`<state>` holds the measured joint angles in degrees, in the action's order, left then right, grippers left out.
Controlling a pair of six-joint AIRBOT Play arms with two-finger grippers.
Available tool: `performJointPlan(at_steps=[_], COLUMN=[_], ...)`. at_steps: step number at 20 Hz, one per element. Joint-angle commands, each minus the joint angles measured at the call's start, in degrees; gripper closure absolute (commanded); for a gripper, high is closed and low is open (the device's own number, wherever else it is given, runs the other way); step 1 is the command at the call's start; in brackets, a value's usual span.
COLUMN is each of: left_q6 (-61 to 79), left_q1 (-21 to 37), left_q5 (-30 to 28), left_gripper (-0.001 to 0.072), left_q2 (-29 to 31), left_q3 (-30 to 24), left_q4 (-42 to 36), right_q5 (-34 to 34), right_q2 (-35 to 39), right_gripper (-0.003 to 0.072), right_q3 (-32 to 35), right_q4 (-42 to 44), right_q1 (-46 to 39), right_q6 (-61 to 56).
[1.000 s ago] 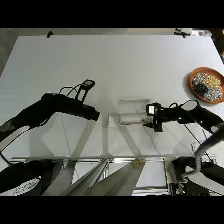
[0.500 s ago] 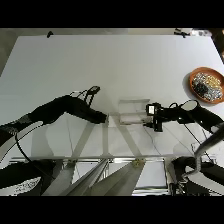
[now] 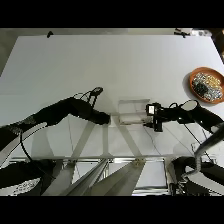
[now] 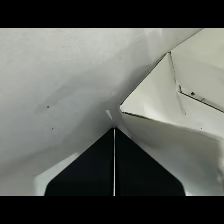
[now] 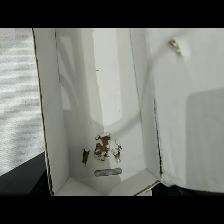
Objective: Fold the box and place the chain.
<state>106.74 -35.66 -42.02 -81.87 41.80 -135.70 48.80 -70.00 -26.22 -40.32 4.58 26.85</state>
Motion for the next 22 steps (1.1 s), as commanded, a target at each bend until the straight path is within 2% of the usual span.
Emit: performJointPlan(at_steps=[1, 9, 12, 13, 14, 15, 22], left_q6=[1.1, 1.3, 3.8, 3.8, 3.8, 3.8, 3.8], left_q1=[-0.2, -0.7, -4.2, -5.7, -6.9, -7.6, -7.0], left_q5=[-0.8, -1.2, 1.8, 3.0, 4.2, 5.3, 6.2], left_gripper=[0.0705, 0.0704, 0.0698, 0.0656, 0.0562, 0.0525, 0.0524], left_q2=[0.2, 6.6, 6.1, 5.6, 5.4, 5.4, 7.7], left_q3=[0.0, 0.0, 0.0, 0.0, 0.0, 0.0, 0.0], left_q4=[-1.3, -1.9, -1.9, -1.9, -1.9, -2.4, -3.4], right_q5=[0.0, 0.0, 0.0, 0.0, 0.0, 0.0, 0.0], right_q2=[0.0, 0.0, 0.0, 0.0, 0.0, 0.0, 0.0], right_gripper=[0.0250, 0.0250, 0.0250, 0.0250, 0.0250, 0.0250, 0.0250], right_q3=[0.0, 0.0, 0.0, 0.0, 0.0, 0.0, 0.0], right_q4=[0.0, 0.0, 0.0, 0.0, 0.0, 0.0, 0.0], right_q1=[0.0, 0.0, 0.0, 0.0, 0.0, 0.0, 0.0], right_q6=[0.0, 0.0, 0.0, 0.0, 0.0, 0.0, 0.0])
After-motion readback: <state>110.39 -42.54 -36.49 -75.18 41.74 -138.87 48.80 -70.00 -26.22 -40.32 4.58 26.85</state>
